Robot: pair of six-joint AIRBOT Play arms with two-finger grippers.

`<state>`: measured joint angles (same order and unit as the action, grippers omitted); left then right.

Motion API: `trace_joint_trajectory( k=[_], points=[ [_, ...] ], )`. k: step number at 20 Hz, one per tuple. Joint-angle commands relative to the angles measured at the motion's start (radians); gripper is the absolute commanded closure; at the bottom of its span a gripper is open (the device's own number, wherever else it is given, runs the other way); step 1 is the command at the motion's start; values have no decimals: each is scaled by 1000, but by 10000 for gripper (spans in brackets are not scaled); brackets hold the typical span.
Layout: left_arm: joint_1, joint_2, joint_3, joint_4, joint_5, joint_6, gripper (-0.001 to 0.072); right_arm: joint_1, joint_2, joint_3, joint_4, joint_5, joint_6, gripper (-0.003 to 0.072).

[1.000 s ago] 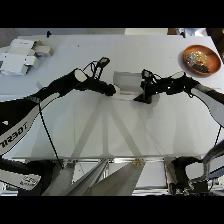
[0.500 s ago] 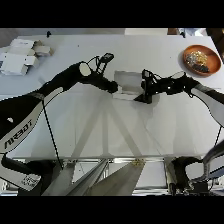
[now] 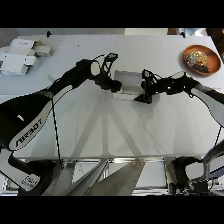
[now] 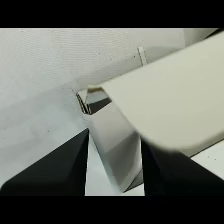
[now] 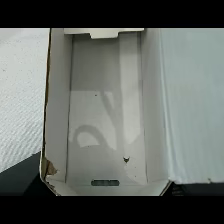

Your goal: Fold the box and place the chain.

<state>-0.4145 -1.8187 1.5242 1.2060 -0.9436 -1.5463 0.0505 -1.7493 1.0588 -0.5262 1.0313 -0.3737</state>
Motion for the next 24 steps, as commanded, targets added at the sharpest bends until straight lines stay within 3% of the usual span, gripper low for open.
trace_joint_trajectory(
  k=[1,5,13,15,18,20,24],
  points=[
    [-25,-34,40,48,-34,-129,376,0,0,1,0,0,0,151],
    [-58,-56,44,114,-50,-224,431,0,0,1,0,0,0,151],
    [-64,-55,49,166,-104,-441,439,0,0,1,0,1,0,151],
    [-68,-55,49,217,-121,-441,565,0,0,1,0,1,0,151],
    [-68,-54,49,224,-111,-440,579,0,0,1,0,1,0,151],
    [-70,-54,51,219,-91,-418,702,0,0,1,0,1,0,151],
    [-80,-54,51,215,-69,-380,705,0,0,1,0,1,0,151]
  ],
)
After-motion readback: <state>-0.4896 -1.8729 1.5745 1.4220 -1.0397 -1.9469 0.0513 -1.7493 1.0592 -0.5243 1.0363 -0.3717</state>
